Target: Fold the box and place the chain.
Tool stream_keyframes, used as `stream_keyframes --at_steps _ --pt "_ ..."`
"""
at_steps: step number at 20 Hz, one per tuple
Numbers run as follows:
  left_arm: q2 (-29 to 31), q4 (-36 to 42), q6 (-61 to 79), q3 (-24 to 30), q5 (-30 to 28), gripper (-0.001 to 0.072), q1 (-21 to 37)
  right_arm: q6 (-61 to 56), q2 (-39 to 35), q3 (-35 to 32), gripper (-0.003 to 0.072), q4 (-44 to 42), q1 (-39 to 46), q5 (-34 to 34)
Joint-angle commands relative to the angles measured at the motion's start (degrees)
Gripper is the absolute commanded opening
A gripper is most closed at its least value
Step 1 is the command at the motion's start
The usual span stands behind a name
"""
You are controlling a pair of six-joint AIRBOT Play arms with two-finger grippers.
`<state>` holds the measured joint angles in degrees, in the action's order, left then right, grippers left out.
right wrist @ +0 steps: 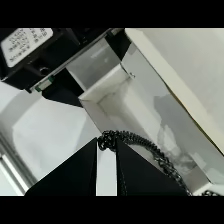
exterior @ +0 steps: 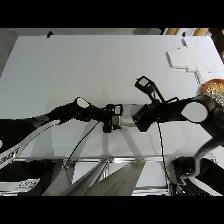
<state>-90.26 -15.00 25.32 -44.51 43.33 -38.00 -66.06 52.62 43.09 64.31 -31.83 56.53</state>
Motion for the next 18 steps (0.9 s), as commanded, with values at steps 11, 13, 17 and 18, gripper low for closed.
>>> stream_keyframes --at_steps 11,13,17,18 --pt "0.04 0.0 0.0 -0.02 0.0 0.0274 0.04 6.29 -1.07 6.54 0.0176 17.86 -1.9 14.82" --pt "0.04 0.0 0.02 -0.02 0.0 0.0274 0.04 9.86 -2.8 6.54 0.0175 23.52 -1.77 18.91" --pt "0.04 0.0 0.0 -0.02 0.0 0.0274 0.04 12.15 -2.73 6.49 0.0175 23.69 4.35 19.74" --pt "0.04 -0.02 0.0 -0.02 -0.02 0.0274 0.04 12.61 -2.73 6.43 0.0175 23.65 6.34 19.69"
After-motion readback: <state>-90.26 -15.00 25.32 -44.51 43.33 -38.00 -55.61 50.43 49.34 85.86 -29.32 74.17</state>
